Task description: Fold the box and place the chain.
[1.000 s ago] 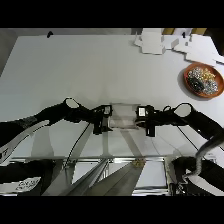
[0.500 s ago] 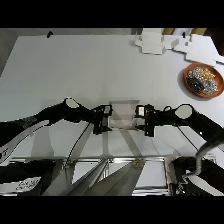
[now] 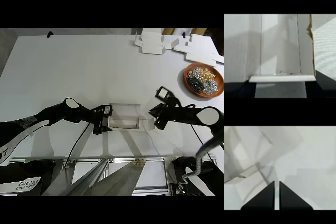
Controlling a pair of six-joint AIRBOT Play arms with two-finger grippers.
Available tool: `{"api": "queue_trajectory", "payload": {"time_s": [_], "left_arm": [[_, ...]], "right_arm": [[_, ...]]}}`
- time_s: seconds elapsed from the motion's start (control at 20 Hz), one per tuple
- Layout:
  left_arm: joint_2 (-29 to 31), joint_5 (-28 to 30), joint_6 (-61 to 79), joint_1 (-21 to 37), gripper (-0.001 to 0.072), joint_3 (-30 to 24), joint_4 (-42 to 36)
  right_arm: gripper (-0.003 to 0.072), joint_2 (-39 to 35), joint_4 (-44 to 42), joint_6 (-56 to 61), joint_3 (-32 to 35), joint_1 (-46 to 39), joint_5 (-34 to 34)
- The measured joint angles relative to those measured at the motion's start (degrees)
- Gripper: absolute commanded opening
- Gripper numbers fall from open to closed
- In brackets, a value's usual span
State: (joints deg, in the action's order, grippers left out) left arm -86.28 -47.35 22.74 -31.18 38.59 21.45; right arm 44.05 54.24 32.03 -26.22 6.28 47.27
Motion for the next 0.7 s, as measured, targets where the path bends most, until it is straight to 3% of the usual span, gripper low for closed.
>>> {"api": "queue_trajectory", "payload": {"time_s": [0.35, 0.7], "left_arm": [[0.0, 0.0, 0.0, 0.0, 0.0133, 0.0, 0.0], [0.0, 0.0, 0.0, 0.0, 0.0133, 0.0, 0.0]], "right_arm": [[0.0022, 6.1, -0.1, 19.5, 4.2, -7.6, 2.1], [0.0023, 11.9, -9.7, 22.4, 5.5, -1.7, 4.3]]}}
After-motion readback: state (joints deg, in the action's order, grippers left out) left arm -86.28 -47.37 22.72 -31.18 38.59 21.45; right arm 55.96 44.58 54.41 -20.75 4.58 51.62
